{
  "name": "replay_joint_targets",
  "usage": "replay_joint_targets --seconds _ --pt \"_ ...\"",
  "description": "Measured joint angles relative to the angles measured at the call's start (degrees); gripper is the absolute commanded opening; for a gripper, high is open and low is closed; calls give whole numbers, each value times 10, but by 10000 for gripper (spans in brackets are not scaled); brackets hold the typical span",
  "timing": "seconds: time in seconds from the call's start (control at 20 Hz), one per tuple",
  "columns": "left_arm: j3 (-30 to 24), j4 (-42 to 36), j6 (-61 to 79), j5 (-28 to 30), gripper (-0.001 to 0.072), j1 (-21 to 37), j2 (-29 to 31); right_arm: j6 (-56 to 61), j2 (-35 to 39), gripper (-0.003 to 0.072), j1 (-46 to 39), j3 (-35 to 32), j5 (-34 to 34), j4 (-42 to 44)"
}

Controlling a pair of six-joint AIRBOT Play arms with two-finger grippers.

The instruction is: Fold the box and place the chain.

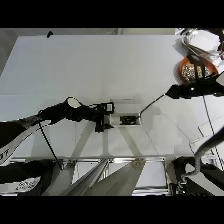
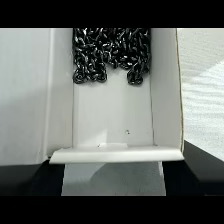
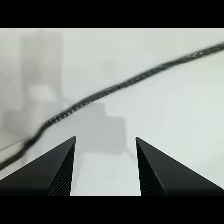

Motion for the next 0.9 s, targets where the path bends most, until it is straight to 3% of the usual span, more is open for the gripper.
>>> replay_joint_targets --seconds 0.3,0.7,0.75,0.8,0.9 --pt "0 0 0 0 210 0 0 96 -104 388 -32 34 -144 -109" --pt "0 0 0 0 210 0 0 187 -249 378 -40 74 -252 -165" --pt "0 0 0 0 210 0 0 195 -259 371 -43 76 -258 -170" --pt "0 0 0 0 210 0 0 207 -269 310 -48 78 -265 -175" --pt "0 0 0 0 210 0 0 224 -283 297 -58 80 -278 -181"
